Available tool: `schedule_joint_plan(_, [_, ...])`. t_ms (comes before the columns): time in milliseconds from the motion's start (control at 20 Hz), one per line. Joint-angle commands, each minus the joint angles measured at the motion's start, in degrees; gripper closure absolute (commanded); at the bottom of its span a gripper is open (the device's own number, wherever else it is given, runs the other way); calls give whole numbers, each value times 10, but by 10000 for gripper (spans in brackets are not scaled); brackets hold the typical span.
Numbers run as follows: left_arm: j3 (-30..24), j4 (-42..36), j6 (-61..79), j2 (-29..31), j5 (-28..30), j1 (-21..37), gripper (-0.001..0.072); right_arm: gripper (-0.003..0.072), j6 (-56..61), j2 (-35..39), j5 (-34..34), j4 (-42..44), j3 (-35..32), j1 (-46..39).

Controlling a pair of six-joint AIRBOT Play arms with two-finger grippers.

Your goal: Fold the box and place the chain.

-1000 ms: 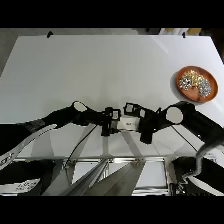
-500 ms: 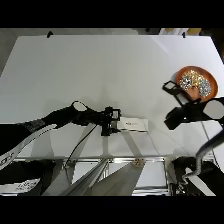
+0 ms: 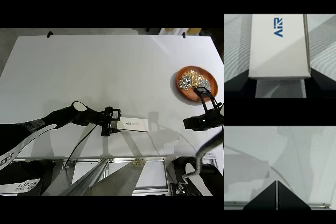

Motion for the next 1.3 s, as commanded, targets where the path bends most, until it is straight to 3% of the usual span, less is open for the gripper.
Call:
schedule_joint_plan(0, [1,0,0,0,0,0,320,672,9,0,39,-2,-2,-12])
schedule_joint_plan(350, [1,-2,0,1,0,0,321,672,37,0,46,1,-2,-12])
schedule_joint_plan(700, [1,0,-3,17,1,5,323,671,37,0,9,42,-2,-12])
schedule_joint_plan(1000, [1,35,-131,147,18,57,323,671,37,0,8,55,-2,-12])
schedule_joint_plan(1250, [1,196,-417,296,13,177,319,671,37,0,27,55,-2,-12])
